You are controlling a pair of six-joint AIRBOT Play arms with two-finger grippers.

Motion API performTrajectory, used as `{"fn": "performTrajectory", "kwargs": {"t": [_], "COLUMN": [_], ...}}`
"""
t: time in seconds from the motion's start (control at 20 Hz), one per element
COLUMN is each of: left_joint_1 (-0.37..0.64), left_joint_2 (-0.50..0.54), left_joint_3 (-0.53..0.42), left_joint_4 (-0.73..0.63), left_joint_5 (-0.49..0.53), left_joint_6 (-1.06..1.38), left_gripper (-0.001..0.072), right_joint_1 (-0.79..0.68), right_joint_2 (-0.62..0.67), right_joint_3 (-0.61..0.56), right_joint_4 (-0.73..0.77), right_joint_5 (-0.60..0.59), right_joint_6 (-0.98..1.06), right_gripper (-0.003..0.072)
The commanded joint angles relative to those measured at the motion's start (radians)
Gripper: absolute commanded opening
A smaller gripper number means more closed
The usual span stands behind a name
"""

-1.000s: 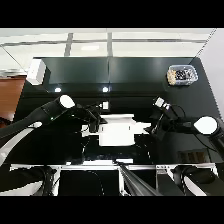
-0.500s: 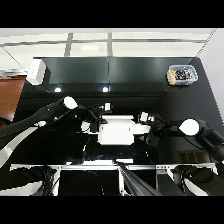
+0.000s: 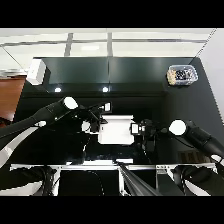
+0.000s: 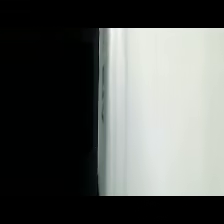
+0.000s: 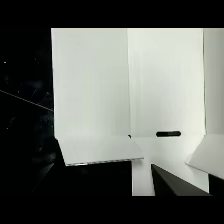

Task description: Fold the box and place the chain.

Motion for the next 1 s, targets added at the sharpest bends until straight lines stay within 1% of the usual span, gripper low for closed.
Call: {"fn": "performTrajectory", "kwargs": {"t": [0.0, 0.1, 0.15, 0.4, 0.6, 0.8, 0.85, 0.95], "left_joint_1": [0.000, 0.000, 0.000, 0.000, 0.000, 0.000, 0.000, 0.000], "left_joint_2": [-0.001, -0.001, -0.001, -0.001, -0.001, -0.001, -0.001, -0.001], "left_joint_3": [0.001, 0.001, 0.001, 0.001, 0.001, 0.001, 0.001, 0.001], "left_joint_4": [0.000, 0.000, 0.000, 0.000, 0.000, 0.000, 0.000, 0.000], "left_joint_5": [-0.002, -0.002, -0.002, -0.002, -0.002, -0.002, -0.003, -0.003], "left_joint_6": [0.000, -0.001, -0.001, 0.000, -0.001, -0.001, -0.001, -0.001], "left_gripper": [0.0024, 0.0024, 0.0024, 0.0024, 0.0024, 0.0025, 0.0024, 0.0024], "right_joint_1": [0.058, 0.090, 0.101, 0.121, 0.098, 0.029, 0.014, -0.025], "right_joint_2": [-0.033, -0.040, -0.045, -0.055, -0.008, 0.024, 0.025, 0.024], "right_joint_3": [0.000, -0.001, 0.000, 0.000, 0.037, 0.059, 0.068, 0.087], "right_joint_4": [0.029, 0.042, 0.056, 0.087, 0.082, 0.066, 0.064, 0.068], "right_joint_5": [-0.076, -0.148, -0.165, -0.181, -0.178, -0.170, -0.151, -0.076], "right_joint_6": [-0.032, -0.032, -0.032, -0.031, 0.002, 0.002, 0.002, -0.004], "right_gripper": [0.0708, 0.0708, 0.0708, 0.0708, 0.0708, 0.0708, 0.0708, 0.0708]}}
